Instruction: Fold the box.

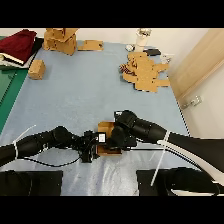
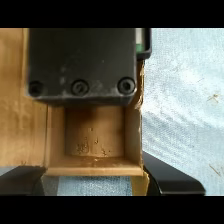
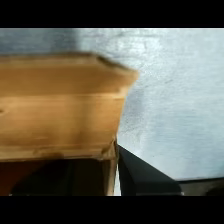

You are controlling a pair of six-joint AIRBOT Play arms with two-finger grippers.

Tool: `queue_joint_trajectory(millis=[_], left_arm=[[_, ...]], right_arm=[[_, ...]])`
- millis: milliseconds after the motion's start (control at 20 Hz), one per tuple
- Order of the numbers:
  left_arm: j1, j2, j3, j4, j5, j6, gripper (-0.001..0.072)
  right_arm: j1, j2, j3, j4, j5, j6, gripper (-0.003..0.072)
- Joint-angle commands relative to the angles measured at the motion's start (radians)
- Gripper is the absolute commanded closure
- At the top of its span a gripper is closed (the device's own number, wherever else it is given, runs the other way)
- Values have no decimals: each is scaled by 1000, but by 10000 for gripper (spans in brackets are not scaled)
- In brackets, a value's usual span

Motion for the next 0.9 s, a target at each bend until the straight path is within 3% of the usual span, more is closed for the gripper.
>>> queue_joint_trajectory(millis=[0,350,400,500,600,700,850], left_arm=[[0,-1,1,0,0,0,255],[0,-1,1,0,0,0,256],[0,-1,1,0,0,0,256],[0,-1,1,0,0,0,256],[0,-1,1,0,0,0,256],[0,-1,1,0,0,0,256],[0,-1,1,0,0,0,255]], right_arm=[[0,31,42,-5,-90,0,298],[-24,209,62,-28,-183,8,321],[-40,239,61,-45,-188,8,361],[-113,280,48,-116,-239,2,677],[-251,274,20,-143,-215,-112,683],[-430,221,-18,-6,-61,-312,683],[-668,41,-40,500,155,-827,684]])
